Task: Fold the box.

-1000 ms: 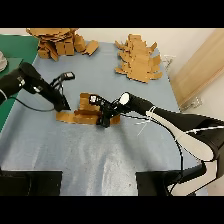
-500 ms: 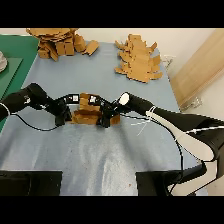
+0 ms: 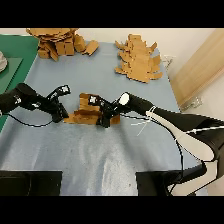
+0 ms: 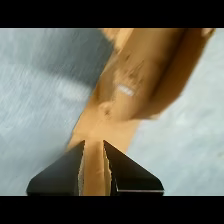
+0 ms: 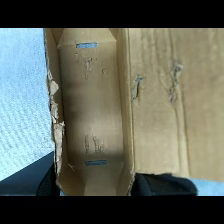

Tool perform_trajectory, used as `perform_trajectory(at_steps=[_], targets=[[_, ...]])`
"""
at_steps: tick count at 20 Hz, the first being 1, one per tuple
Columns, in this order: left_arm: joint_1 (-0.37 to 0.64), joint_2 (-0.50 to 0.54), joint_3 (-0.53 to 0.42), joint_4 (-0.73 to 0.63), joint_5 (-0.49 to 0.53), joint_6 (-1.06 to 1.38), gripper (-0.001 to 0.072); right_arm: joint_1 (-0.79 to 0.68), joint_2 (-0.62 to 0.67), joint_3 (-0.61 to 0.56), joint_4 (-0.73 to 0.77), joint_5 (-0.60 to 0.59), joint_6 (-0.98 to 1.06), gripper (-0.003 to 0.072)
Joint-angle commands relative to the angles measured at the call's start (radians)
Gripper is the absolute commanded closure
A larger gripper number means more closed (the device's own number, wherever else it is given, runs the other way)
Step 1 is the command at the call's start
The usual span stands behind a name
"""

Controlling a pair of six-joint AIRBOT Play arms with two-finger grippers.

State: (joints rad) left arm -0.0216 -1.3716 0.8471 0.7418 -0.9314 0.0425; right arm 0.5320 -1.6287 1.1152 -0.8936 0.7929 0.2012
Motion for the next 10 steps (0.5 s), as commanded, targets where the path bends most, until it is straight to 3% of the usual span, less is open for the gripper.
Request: perform_trajectory(at_steps=[1,3,5,7,10], targets=[[0.097,0.001,-0.043,-0.413,-0.209,0.331,0.0537,-0.001,0.000,-0.001,0.000,-0.007,0.000,0.0179],[0.140,0.001,-0.063,-0.387,-0.258,0.469,0.0537,-0.001,0.000,-0.001,0.000,-0.008,0.000,0.0179],[0.135,-0.009,-0.065,-0.298,-0.185,0.457,0.0535,-0.001,0.000,-0.001,0.000,-0.008,0.000,0.0179],[0.134,-0.014,-0.065,-0.294,-0.106,0.458,0.0535,-0.001,0.000,-0.001,0.000,-0.008,0.000,0.0179],[0.132,-0.014,-0.065,-0.295,-0.103,0.455,0.0535,-0.001,0.000,-0.001,0.000,-0.008,0.000,0.0179]])
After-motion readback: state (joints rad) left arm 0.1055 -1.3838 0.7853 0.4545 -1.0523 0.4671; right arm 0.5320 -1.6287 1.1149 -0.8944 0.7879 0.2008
